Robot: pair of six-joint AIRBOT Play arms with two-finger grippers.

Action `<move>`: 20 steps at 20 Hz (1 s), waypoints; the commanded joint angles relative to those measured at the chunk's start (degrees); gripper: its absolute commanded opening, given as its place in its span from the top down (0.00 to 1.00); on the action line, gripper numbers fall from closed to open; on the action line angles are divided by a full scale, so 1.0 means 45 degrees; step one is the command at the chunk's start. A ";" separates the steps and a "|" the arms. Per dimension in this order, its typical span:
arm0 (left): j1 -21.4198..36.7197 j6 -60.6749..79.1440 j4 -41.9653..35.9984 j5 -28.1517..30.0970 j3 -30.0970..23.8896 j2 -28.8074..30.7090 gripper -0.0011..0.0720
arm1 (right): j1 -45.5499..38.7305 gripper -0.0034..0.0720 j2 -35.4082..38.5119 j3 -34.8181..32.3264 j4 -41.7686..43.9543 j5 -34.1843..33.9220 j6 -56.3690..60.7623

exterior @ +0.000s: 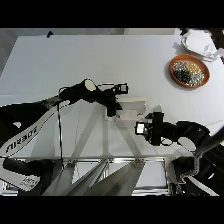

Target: Fold the box and place the chain.

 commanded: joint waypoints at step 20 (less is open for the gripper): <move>-0.0005 0.0000 0.0000 0.0005 -0.0005 -0.0005 0.97 | -0.3857 0.03 -0.0641 -0.0199 0.5537 -0.1681 -0.6606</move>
